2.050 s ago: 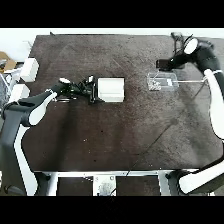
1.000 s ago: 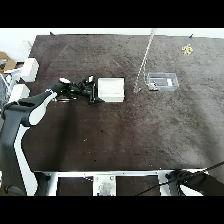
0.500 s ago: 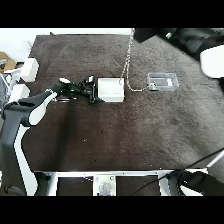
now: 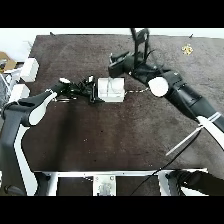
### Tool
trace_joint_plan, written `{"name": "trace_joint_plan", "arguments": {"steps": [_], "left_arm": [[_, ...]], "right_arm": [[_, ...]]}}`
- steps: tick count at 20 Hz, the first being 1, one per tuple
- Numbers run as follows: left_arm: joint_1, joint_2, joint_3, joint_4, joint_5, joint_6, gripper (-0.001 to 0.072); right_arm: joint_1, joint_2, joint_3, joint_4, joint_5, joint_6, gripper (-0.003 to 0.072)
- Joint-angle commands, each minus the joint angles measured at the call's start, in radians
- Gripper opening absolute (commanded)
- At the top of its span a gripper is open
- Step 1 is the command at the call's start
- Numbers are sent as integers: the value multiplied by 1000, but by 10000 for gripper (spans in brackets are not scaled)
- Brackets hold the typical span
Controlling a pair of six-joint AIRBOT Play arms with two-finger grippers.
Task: Fold the box and place the chain.
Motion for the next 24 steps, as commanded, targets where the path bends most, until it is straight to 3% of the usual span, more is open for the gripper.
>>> {"name": "trace_joint_plan", "arguments": {"steps": [1, 5, 7, 11, 14, 15, 19, 24], "left_arm": [[1, 0, 0, 0, 0, 0, 222], [1, 0, 0, 0, 0, 0, 222], [1, 0, 0, 0, 0, 0, 222], [1, 0, 0, 0, 0, 0, 222], [1, 0, 0, 0, 0, 0, 222], [1, 0, 0, 0, 0, 0, 223], [1, 0, 0, 0, 0, 0, 222], [1, 0, 0, 0, 0, 0, 222]], "right_arm": [[4, -26, -84, 4, -23, 12, 3], [3, -94, -106, 4, -21, 40, 14], [-2, -135, -106, 5, -18, 43, 308], [-97, -148, -106, 3, 113, 140, 306], [-266, -147, -113, 4, 294, 300, 307], [-320, -147, -126, 4, 306, 342, 307], [-481, -173, -192, 29, 276, 461, 308], [-486, -290, -195, 219, 93, 450, 309]]}}
